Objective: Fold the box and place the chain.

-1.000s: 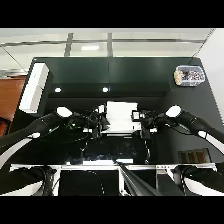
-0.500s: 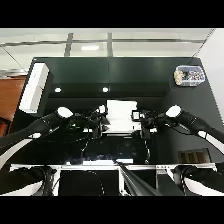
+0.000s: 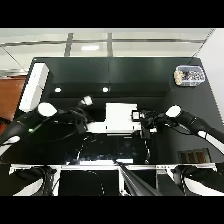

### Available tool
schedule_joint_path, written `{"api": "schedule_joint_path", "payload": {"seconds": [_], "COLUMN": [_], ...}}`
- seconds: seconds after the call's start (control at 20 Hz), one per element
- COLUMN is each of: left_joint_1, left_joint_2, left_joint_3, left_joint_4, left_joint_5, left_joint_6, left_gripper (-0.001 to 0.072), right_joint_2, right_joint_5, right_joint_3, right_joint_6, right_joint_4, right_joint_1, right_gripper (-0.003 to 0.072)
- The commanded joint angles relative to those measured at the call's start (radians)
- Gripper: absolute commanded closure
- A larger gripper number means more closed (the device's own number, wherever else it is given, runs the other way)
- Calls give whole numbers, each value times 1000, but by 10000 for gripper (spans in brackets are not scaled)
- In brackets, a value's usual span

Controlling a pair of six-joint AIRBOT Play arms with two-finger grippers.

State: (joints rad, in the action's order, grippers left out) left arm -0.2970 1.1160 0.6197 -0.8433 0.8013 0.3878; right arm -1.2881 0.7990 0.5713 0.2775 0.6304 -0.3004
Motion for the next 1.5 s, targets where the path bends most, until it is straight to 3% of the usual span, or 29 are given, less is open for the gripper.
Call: {"api": "schedule_joint_path", "payload": {"seconds": [0.0,0.1,0.2,0.3,0.45,0.7,0.95,1.2,1.45], "left_joint_1": [208,349,476,545,491,282,264,212,164], "left_joint_2": [-50,6,89,172,276,382,397,397,397], "left_joint_3": [0,0,-8,-30,-26,41,75,84,133], "left_joint_4": [-215,-200,-51,121,161,185,464,442,314], "left_joint_5": [113,290,431,471,423,393,524,484,459], "left_joint_6": [679,877,845,784,764,728,372,371,437], "left_gripper": [683,683,683,684,685,684,684,684,684], "right_joint_2": [0,0,0,0,0,0,0,0,0], "right_joint_5": [0,0,0,0,0,0,0,0,0], "right_joint_3": [0,0,0,0,0,0,0,0,0], "right_joint_6": [0,0,0,0,0,0,0,0,0], "right_joint_4": [1,1,1,1,1,1,1,1,1], "right_joint_1": [-1,-1,-1,-1,-1,-1,-1,-1,-1], "right_gripper": [272,272,272,271,272,271,272,272,271]}}
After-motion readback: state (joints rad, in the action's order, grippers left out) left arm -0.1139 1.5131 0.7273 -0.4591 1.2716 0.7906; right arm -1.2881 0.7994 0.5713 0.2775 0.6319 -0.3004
